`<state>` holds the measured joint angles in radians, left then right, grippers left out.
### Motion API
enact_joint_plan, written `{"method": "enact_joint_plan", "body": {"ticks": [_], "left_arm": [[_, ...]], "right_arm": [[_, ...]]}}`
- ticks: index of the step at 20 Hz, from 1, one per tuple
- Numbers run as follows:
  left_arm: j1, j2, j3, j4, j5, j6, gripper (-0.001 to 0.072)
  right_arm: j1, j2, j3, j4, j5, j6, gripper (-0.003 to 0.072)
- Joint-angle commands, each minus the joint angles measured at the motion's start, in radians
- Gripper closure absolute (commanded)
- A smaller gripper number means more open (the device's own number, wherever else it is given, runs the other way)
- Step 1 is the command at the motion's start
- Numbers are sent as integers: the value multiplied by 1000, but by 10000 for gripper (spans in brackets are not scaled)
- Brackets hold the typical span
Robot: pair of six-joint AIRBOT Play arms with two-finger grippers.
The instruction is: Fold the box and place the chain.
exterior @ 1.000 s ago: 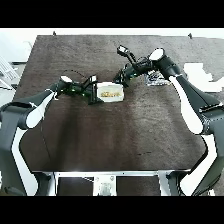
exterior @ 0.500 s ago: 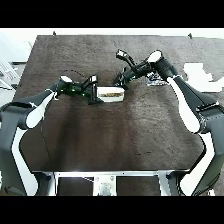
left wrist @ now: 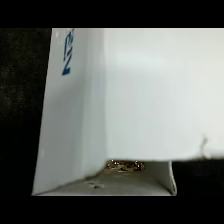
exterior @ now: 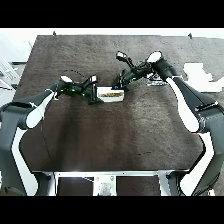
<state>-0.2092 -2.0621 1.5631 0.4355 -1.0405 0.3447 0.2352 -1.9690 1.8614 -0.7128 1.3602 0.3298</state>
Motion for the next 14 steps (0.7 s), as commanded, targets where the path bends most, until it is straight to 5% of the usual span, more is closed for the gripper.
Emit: {"method": "enact_joint_plan", "body": {"ticks": [1, 14], "left_arm": [[0, 1, 0, 0, 0, 0, 298], [0, 1, 0, 0, 0, 0, 298]], "right_arm": [[0, -8, 1, 2, 2, -2, 425], [9, -30, 1, -10, -24, -19, 386]]}}
